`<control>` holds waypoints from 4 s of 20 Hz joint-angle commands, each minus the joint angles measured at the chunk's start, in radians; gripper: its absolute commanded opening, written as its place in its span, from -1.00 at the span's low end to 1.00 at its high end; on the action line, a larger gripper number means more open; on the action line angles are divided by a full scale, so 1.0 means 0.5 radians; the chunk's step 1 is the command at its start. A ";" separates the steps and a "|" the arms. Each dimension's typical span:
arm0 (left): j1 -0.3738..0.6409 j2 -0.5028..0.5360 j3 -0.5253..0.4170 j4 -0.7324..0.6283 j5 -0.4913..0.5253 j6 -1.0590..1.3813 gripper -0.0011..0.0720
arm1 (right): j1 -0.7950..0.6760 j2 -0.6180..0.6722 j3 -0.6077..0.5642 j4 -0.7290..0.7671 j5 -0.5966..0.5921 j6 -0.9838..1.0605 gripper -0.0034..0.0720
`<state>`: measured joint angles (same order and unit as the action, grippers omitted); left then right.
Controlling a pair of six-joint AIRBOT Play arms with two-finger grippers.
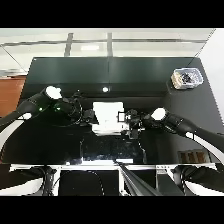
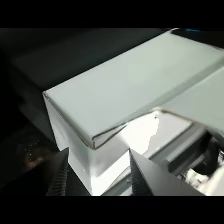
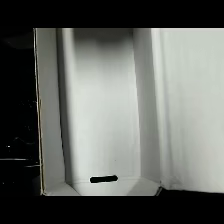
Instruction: Fold the box and place the chain.
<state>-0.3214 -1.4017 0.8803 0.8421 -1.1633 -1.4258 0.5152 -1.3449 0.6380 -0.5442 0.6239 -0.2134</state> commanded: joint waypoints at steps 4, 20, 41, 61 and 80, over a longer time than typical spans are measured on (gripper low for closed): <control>-0.276 -0.002 0.092 0.560 0.165 -0.650 0.22 | 0.001 -0.002 -0.001 0.000 0.000 0.000 0.31; -0.835 -0.002 0.199 1.382 0.261 -1.794 -0.07 | 0.002 -0.002 -0.001 -0.009 0.000 -0.001 0.31; -0.820 -0.051 0.199 1.312 0.204 -1.796 -0.90 | 0.002 -0.002 -0.001 -0.014 0.001 -0.001 0.31; -0.820 -0.060 0.197 1.299 0.205 -1.759 -0.06 | 0.002 -0.002 -0.001 -0.014 0.001 -0.001 0.31; -0.828 -0.083 0.199 1.281 0.224 -1.758 -0.89 | 0.000 -0.002 -0.001 -0.020 -0.008 0.080 1.00</control>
<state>-0.7353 -1.4429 0.9791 1.4788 -1.0397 -2.3070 0.5152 -1.3449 0.6384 -0.5499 0.6170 -0.2035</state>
